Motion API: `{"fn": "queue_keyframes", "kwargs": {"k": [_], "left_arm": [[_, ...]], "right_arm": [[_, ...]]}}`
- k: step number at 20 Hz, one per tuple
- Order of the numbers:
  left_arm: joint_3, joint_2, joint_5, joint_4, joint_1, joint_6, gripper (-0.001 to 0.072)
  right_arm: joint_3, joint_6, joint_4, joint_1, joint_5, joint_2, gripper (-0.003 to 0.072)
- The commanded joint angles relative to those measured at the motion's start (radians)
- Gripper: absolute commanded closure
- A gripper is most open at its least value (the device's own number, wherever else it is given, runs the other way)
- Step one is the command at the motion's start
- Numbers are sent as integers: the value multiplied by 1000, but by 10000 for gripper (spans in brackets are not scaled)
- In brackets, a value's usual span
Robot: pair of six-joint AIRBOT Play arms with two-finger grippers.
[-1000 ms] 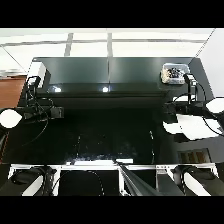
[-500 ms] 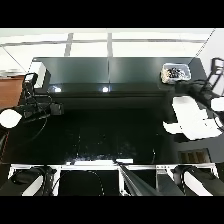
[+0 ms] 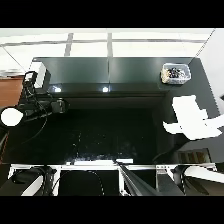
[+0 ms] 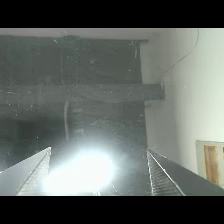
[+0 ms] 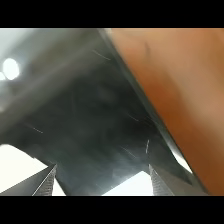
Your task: Fold the box and place the chain.
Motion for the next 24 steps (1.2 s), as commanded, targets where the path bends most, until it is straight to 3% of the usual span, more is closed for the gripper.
{"fn": "queue_keyframes", "kwargs": {"k": [1, 3, 4, 7, 8, 9, 10, 12, 14, 17, 22, 24], "left_arm": [[0, -16, -3, -3, -1, 0, 6], [0, -26, -7, -3, -1, -1, 7], [0, -31, -7, -3, -1, -1, 7], [0, -48, -6, -21, -1, -1, 7], [0, -56, -7, -22, -1, -1, 7], [0, -63, -8, -22, -1, -1, 7], [0, -69, -11, -25, -1, -1, 7], [0, -74, -11, -28, -1, -1, 7], [0, -75, -12, -29, -1, -1, 7], [0, -75, -11, -29, -1, -1, 7], [0, -76, -13, -87, -21, 14, 7], [0, -95, -3, -125, -63, 29, 7]], "right_arm": [[175, 31, -108, -149, 346, -161, -34], [242, -1, -119, -145, 412, -238, -34], [265, -51, -103, -132, 449, -270, 3], [280, -232, -136, -64, 552, -308, 4], [281, -240, -158, -46, 543, -308, 95], [281, -245, -157, -36, 530, -307, 305], [281, -246, -158, -28, 544, -304, 452], [280, -245, -153, -21, 579, -285, 676], [257, -238, -77, -16, 584, -230, 676], [129, -218, 60, 14, 542, -78, 676], [-217, -228, 363, 176, 355, 236, 676], [-379, -234, 442, 316, 210, 356, 676]]}}
